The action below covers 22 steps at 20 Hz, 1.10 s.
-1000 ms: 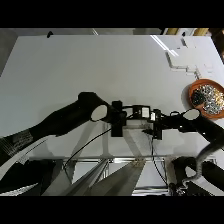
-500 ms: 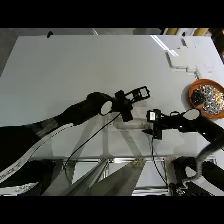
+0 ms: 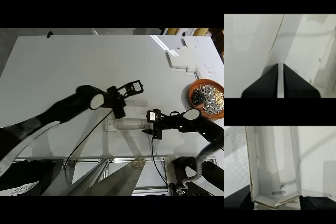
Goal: Fold the box and place the chain.
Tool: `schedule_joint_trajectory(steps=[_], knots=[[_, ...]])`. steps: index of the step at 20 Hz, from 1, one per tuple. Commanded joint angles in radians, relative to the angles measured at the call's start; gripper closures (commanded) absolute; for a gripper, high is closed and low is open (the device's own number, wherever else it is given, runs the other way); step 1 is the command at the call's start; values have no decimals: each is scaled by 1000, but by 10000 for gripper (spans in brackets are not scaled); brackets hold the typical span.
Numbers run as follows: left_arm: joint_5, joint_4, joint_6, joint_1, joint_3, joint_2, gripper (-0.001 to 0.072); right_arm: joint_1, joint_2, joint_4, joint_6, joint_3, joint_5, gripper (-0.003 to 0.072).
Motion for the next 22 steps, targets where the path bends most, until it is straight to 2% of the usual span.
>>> schedule_joint_trajectory(steps=[1,2,3,7,13,15,17,20,22], knots=[[-260,76,91,36,-1,78,600,0,1,1,0,0,0,349],[-287,66,156,39,-12,85,516,0,1,1,0,0,0,349],[-285,45,221,40,-35,90,478,0,1,1,0,0,0,349],[-213,-99,472,41,-154,90,479,0,1,1,0,0,0,349],[-179,-131,567,48,-247,89,476,0,1,1,0,0,0,349],[-171,-142,618,49,-259,89,349,0,1,1,0,0,0,349],[-148,-190,699,37,-261,89,294,0,1,1,0,0,0,349],[-80,-222,703,20,-261,85,295,0,1,1,0,0,0,349],[-72,-222,703,20,-261,74,297,0,1,1,0,0,0,349]])
